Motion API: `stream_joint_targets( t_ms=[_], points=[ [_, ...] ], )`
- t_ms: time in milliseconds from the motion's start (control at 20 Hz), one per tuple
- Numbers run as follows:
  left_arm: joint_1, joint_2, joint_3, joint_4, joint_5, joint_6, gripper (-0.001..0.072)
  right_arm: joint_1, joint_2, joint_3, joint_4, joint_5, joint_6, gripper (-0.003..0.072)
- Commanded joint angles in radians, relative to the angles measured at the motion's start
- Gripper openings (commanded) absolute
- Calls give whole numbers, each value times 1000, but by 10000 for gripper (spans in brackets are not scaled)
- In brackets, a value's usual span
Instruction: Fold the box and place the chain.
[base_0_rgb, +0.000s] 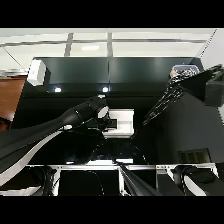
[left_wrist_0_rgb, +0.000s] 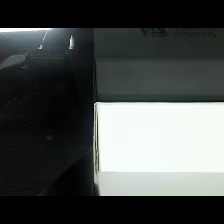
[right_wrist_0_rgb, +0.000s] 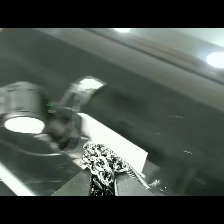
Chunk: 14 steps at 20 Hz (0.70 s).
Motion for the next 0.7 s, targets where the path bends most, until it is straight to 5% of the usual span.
stream_joint_targets(
  t_ms=[0, 350, 650],
  points=[
    [0, 0, 0, 0, 1, 0, 26, 48, -8, -55, 113, -77, -14, 10],
    [0, 0, 0, 0, 0, 0, 26, 198, -39, -195, 150, -273, -14, 11],
    [0, 0, 0, 0, 0, 0, 25, 251, -82, -201, 173, -418, -14, 11]
  ],
)
